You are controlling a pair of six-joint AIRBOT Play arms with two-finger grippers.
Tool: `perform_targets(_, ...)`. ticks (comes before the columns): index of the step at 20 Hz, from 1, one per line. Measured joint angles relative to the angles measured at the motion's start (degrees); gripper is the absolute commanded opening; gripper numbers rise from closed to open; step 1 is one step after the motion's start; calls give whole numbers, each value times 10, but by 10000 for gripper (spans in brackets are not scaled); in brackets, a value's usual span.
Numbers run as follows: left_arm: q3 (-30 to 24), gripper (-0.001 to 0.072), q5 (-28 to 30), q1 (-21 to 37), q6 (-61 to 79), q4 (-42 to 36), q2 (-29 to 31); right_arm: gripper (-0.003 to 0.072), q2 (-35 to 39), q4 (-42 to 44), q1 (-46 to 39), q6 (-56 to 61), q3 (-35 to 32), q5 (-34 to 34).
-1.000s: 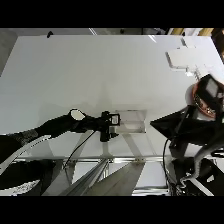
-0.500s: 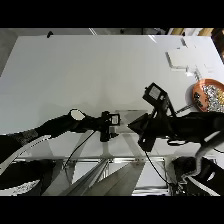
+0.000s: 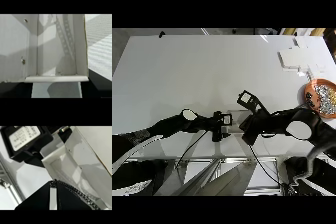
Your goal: Fold the box and place the chain.
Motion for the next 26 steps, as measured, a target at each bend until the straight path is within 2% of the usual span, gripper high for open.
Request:
perform_targets(2, 0, 345, 0, 0, 0, 0, 0, 141, -13, -1, 0, -5, -3, -8)
perform_targets(3, 0, 345, 0, 0, 0, 0, 0, 191, -14, -2, 0, -7, -2, -9)
perform_targets(4, 0, 345, 0, 0, 0, 0, 0, 203, -12, -7, 0, -9, 3, -7)
perform_targets(8, 0, 345, 0, 0, 0, 0, 0, 202, 29, -41, -7, -21, 35, 22)
perform_targets(12, 0, 345, 0, 0, 0, 0, 0, 181, 84, -60, -70, -56, 50, 70)
perform_targets(16, 0, 345, 0, 0, 0, 0, 0, 169, 103, -66, -171, -192, 48, 143)
perform_targets(20, 0, 345, 0, 0, 0, 0, 0, 172, 73, -70, -259, -325, 26, 165)
perform_targets(23, 0, 345, 0, 0, 0, 0, 0, 185, 50, -82, -297, -453, -7, 158)
perform_targets(26, 0, 345, 0, 0, 0, 0, 0, 204, 40, -87, -312, -555, -51, 104)
